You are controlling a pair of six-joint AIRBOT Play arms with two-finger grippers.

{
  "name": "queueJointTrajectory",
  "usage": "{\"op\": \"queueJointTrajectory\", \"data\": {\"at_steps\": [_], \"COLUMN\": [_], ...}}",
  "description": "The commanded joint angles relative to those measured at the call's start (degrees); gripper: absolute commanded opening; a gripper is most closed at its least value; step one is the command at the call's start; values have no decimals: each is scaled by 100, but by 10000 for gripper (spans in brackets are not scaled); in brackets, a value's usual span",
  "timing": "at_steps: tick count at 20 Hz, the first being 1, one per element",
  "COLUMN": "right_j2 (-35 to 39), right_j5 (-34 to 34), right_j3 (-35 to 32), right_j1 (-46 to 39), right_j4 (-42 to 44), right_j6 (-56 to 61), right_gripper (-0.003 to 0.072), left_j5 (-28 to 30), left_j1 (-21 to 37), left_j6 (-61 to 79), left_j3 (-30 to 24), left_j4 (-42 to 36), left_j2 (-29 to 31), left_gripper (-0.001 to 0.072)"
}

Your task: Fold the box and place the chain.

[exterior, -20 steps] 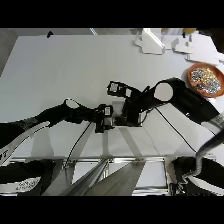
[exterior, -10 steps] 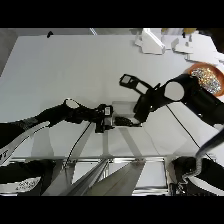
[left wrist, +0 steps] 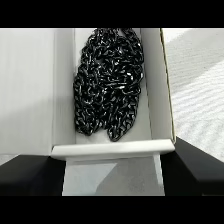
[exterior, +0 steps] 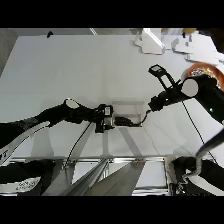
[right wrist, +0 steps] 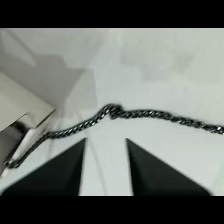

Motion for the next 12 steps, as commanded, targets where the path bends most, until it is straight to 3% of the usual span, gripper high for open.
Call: {"op": "queueJointTrajectory", "data": {"at_steps": [1,4,6,12], "right_j2": [-251,-732,-955,-1071], "right_j5": [-654,-592,-590,-715], "right_j3": [-326,-326,-326,-332], "right_j1": [-92,-92,-92,-92], "right_j4": [-44,-48,-46,-46], "right_j6": [-205,-463,-461,-461], "right_gripper": [390,383,285,275], "left_j5": [2,2,2,2], "left_j1": [0,0,0,0], "left_j6": [2,2,2,2], "left_j3": [0,0,0,0], "left_j4": [2,2,2,0], "left_j2": [2,2,2,2], "left_gripper": [254,254,254,254]}}
